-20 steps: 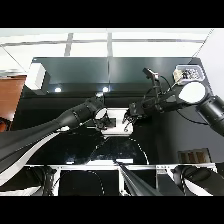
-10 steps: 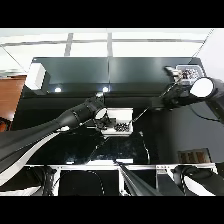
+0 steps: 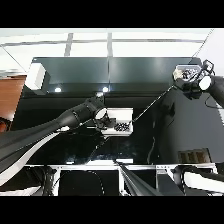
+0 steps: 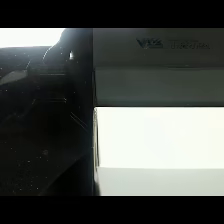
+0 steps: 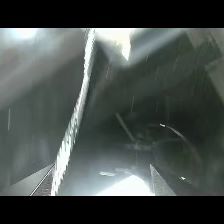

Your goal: Fold the box and place the chain.

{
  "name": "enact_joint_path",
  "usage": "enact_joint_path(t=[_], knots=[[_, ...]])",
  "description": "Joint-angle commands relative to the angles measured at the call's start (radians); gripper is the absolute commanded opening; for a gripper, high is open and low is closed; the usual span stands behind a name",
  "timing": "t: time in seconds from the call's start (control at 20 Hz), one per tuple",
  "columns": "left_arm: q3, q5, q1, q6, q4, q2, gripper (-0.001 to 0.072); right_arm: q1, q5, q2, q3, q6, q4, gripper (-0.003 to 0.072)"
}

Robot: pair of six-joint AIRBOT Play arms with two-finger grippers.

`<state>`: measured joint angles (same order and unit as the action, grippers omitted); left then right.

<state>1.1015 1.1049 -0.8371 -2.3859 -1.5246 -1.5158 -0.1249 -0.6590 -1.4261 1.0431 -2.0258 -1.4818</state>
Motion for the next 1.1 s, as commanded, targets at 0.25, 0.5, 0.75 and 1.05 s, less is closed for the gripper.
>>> enact_joint_path(t=[0.25, 0.5, 0.75, 1.05], knots=[[0.001, 0.006, 0.0, 0.0, 0.0, 0.0, 0.003, -0.023, 0.012, -0.33, 0.298, -0.08, 0.072, 0.0694], [0.001, 0.005, 0.0, 0.0, 0.0, 0.0, 0.003, -0.018, -0.095, -0.319, 0.309, 0.07, 0.075, 0.0015], [0.001, 0.003, 0.0, 0.0, 0.0, 0.0, 0.003, 0.003, -0.443, -0.06, 0.314, 0.492, 0.079, 0.0015], [0.001, 0.003, 0.0, 0.0, 0.0, 0.0, 0.003, 0.04, -0.734, 0.394, 0.314, 0.595, 0.225, 0.0015]])
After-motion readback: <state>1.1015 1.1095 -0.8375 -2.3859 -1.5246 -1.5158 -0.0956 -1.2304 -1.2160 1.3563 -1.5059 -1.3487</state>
